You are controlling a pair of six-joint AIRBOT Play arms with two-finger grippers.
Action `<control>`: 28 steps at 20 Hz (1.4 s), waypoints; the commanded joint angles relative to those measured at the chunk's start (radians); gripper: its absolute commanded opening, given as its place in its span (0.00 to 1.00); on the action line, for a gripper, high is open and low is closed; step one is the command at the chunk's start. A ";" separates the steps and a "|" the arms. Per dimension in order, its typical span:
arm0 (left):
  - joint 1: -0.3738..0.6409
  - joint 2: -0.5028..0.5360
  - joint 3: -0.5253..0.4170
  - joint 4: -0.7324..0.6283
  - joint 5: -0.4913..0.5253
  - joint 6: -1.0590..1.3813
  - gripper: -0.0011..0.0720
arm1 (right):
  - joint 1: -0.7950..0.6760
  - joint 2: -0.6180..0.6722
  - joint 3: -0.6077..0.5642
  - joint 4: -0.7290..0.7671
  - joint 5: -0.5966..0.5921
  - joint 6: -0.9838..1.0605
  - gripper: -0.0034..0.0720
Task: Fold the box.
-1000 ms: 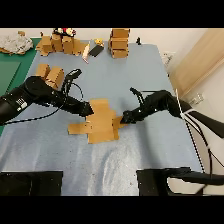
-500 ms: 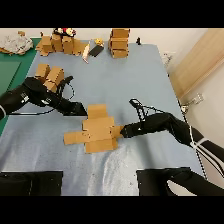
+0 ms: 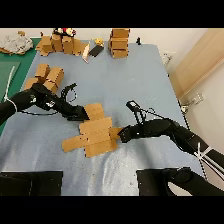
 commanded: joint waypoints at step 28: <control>0.014 -0.120 0.000 -0.226 -0.118 0.388 0.03 | 0.005 0.005 -0.001 -0.062 -0.006 0.029 0.05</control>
